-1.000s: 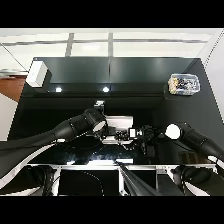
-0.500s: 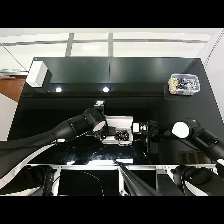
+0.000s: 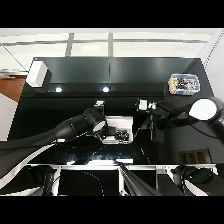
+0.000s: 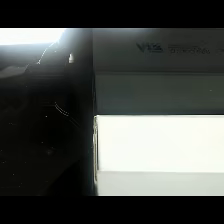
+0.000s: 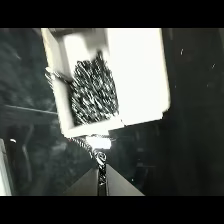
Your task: Fold the box and place the chain.
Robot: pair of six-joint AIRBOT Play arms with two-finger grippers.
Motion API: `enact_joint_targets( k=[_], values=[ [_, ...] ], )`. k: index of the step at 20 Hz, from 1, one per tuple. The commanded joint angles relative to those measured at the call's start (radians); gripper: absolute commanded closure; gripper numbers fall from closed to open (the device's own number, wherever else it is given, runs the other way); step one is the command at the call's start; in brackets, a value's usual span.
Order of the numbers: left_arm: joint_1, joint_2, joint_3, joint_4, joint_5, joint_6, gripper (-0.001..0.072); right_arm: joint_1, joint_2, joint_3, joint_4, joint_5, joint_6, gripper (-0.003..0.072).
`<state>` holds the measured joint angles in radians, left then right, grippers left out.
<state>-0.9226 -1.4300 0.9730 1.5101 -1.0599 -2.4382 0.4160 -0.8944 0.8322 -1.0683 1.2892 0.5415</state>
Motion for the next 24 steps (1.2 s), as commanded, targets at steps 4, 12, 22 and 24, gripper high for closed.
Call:
enact_joint_targets(
  k=[4, 12, 22, 24],
  values=[
    [0.001, 0.0, 0.0, 0.0, 0.002, 0.0, 0.0679, -0.007, 0.0, 0.118, 0.124, 0.098, 0.056, 0.0647],
    [0.001, 0.0, 0.0, 0.0, 0.001, 0.0, 0.0679, -0.007, -0.003, 0.075, 0.275, -0.138, 0.071, 0.0646],
    [0.001, 0.0, 0.0, 0.0, 0.003, 0.0, 0.0679, -0.006, -0.091, -0.018, 0.322, -0.122, 0.133, 0.0585],
    [0.001, 0.0, 0.0, 0.0, 0.003, 0.0, 0.0679, -0.008, -0.093, -0.027, 0.296, -0.124, 0.142, 0.0175]
  ],
)
